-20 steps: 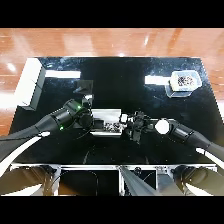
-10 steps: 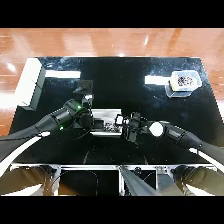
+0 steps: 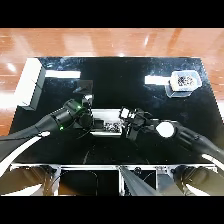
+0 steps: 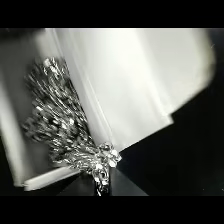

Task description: Fold the box and place the chain.

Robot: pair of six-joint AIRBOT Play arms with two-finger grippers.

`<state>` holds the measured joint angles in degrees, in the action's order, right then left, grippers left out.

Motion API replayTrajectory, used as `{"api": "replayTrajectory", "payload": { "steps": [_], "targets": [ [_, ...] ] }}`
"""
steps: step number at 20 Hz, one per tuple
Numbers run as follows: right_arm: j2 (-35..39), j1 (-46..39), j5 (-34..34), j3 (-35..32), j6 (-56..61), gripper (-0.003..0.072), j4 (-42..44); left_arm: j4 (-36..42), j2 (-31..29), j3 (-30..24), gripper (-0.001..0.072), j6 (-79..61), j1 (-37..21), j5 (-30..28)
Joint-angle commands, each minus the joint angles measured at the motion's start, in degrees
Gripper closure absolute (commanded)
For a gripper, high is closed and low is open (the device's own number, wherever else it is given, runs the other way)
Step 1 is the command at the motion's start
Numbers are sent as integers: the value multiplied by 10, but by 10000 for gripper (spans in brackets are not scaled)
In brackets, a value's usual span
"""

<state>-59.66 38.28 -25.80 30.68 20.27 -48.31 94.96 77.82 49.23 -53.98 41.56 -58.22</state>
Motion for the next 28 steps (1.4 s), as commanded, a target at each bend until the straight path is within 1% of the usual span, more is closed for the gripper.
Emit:
{"api": "replayTrajectory", "payload": {
  "steps": [1,4,6,9,10,11,13,17,20,22,23,24,25,28],
  "targets": [
    [79,-8,-60,1,63,652,1,1,0,1,686,0,0,-1],
    [122,-8,-83,25,97,652,3,1,0,1,686,0,0,-1],
    [125,-8,-97,65,107,652,9,1,0,1,686,0,0,0],
    [125,-8,-90,118,107,652,35,1,0,1,686,0,0,0],
    [125,-8,-82,127,107,652,60,1,0,1,686,0,0,0],
    [121,-8,-72,132,107,652,103,1,0,1,686,0,0,0],
    [106,-4,-70,135,105,652,173,1,0,1,686,0,0,0],
    [58,26,-61,135,101,652,181,1,0,1,686,0,0,0],
    [18,26,-61,135,101,650,177,1,0,1,686,0,0,0],
    [1,26,-64,135,125,641,162,1,0,1,686,0,0,-1],
    [-3,26,-67,135,145,474,154,2,0,1,686,0,0,-1],
    [-3,26,-68,135,155,177,137,2,0,1,686,0,0,0],
    [-3,23,-74,135,159,102,125,1,0,1,686,0,0,0],
    [7,1,-115,137,162,103,124,3,0,1,686,0,0,0]
  ]
}}
